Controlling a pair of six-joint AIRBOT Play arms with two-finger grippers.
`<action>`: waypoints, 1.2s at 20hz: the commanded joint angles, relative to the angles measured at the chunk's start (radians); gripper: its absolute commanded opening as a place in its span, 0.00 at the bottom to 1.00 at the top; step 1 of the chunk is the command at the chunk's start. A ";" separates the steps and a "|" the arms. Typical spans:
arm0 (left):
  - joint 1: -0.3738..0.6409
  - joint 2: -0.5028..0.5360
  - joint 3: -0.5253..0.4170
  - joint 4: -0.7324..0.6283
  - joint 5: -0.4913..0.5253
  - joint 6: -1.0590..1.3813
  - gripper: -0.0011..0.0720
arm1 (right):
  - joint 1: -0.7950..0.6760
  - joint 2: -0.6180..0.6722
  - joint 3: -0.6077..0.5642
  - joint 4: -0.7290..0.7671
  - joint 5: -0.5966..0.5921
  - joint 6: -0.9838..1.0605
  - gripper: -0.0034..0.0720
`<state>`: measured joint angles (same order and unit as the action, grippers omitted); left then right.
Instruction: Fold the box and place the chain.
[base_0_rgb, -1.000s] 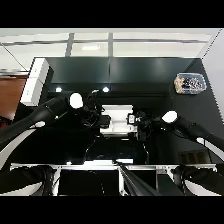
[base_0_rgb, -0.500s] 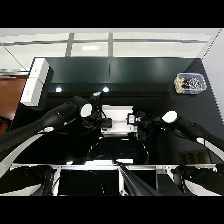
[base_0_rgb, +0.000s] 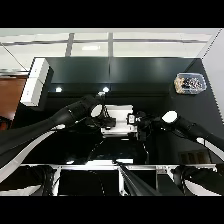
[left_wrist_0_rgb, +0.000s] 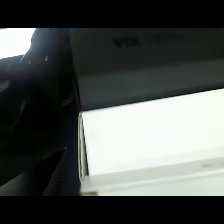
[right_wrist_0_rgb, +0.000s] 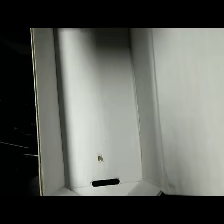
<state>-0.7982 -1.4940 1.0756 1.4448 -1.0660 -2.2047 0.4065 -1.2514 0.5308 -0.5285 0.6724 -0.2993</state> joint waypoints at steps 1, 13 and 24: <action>-0.010 -0.012 0.017 0.014 -0.050 -0.056 0.63 | 0.001 0.000 0.000 0.000 0.000 0.000 0.69; -0.018 -0.012 0.018 0.018 -0.088 -0.108 0.58 | 0.001 0.000 0.000 0.000 0.000 0.000 0.69; -0.018 -0.012 0.018 0.029 -0.042 -0.145 0.05 | 0.001 0.000 0.000 0.000 -0.002 0.000 0.70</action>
<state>-0.8165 -1.5059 1.0927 1.4662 -1.1252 -2.3436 0.4065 -1.2514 0.5308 -0.5285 0.6712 -0.2993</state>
